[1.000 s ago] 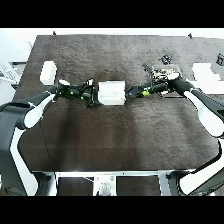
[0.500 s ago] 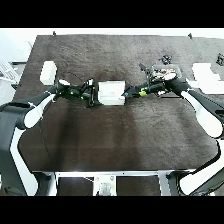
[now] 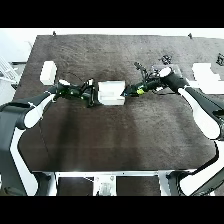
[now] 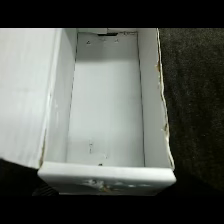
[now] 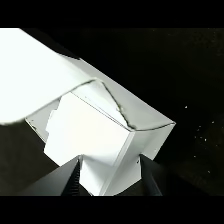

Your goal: Fold the box and place the chain.

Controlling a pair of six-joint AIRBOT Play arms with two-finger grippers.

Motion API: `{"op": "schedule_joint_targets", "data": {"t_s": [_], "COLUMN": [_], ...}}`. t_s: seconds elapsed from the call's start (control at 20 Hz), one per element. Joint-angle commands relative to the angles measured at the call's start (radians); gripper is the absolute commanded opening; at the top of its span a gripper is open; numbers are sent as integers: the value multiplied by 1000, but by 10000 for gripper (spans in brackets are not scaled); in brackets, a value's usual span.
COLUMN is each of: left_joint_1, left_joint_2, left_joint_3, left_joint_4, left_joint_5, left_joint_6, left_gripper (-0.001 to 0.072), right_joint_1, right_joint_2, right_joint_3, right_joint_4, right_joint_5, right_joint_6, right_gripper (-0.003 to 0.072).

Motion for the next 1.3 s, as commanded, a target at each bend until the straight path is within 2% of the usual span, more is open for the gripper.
{"op": "schedule_joint_targets", "data": {"t_s": [0.0,0.25,0.35,0.5,0.7,0.85,1.25], "left_joint_1": [0,0,0,0,0,0,0], "left_joint_2": [-1,-1,-1,-1,-1,-1,-1], "left_joint_3": [0,0,0,0,0,0,0], "left_joint_4": [0,0,0,0,0,0,0], "left_joint_5": [0,0,0,0,0,0,0], "left_joint_6": [0,0,0,0,0,0,0], "left_gripper": [307,307,307,307,307,307,307], "right_joint_1": [56,110,122,143,183,218,252], "right_joint_2": [0,-1,-1,-2,-3,-3,-18], "right_joint_3": [78,108,108,108,108,108,111], "right_joint_4": [-207,-351,-390,-393,-473,-614,-740], "right_joint_5": [-2,-3,-40,-74,-74,-74,-70], "right_joint_6": [153,294,357,391,499,642,805], "right_gripper": [452,450,450,385,385,385,384]}}
